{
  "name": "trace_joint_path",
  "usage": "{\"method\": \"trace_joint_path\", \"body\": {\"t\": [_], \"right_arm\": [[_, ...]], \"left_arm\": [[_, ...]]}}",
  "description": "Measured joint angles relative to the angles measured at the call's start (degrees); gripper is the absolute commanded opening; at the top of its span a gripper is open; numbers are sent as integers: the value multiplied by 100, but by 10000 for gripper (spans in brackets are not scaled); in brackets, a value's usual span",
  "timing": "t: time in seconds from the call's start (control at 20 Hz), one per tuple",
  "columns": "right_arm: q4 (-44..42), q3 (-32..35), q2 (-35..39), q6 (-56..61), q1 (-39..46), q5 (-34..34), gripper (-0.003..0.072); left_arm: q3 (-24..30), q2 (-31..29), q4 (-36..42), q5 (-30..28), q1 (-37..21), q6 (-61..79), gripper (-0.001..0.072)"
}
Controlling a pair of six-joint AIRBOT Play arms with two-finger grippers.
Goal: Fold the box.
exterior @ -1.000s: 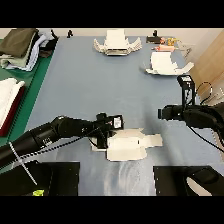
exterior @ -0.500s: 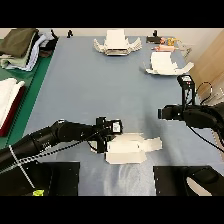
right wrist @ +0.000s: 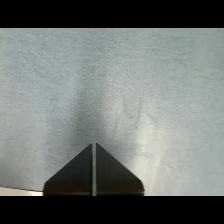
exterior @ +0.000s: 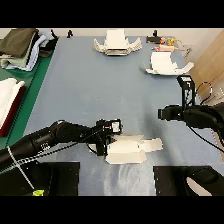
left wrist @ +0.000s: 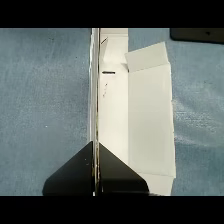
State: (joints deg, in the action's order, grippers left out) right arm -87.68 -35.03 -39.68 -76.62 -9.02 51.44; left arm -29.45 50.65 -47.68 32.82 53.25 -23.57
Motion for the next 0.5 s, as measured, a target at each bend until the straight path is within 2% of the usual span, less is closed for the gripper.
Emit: {"method": "trace_joint_path", "body": {"t": [0.3, 0.5], "right_arm": [[-813, 0, 247, -605, -70, 944, 1], [-1233, 0, 804, -909, -675, 1777, 1]], "left_arm": [[0, 0, 9, 90, 0, -42, 15], [0, -2, 22, 142, 0, -44, 15]]}}
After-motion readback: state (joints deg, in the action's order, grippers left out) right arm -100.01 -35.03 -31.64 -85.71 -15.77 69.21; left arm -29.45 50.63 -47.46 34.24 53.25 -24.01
